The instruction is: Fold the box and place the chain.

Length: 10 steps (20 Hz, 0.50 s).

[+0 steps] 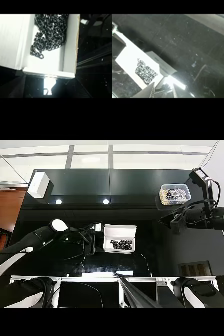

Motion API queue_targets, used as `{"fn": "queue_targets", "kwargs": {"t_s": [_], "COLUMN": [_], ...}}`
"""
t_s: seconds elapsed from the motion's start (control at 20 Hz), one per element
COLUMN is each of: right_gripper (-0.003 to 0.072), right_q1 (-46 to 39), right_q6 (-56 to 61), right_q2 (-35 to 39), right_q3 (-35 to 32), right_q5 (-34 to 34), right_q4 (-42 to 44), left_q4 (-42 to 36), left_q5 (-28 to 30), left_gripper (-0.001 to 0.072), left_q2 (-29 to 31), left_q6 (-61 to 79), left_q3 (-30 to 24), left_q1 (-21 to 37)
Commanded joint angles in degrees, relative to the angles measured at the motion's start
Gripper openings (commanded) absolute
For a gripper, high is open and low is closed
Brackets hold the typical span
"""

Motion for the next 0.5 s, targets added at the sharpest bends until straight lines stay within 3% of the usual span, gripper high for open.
{"fn": "queue_targets", "kwargs": {"t_s": [0.0,0.45], "right_gripper": [0.0286,0.0285], "right_q1": [0.0,0.0], "right_q6": [0.0,0.0], "right_q2": [0.1,0.0], "right_q3": [0.0,0.0], "right_q5": [0.2,0.4], "right_q4": [0.4,1.2], "left_q4": [-0.1,-0.3], "left_q5": [1.4,-0.6], "left_gripper": [0.0704,0.0703], "left_q2": [-0.3,-2.6], "left_q6": [0.0,1.8], "left_q3": [0.1,1.9], "left_q1": [0.0,-0.7]}}
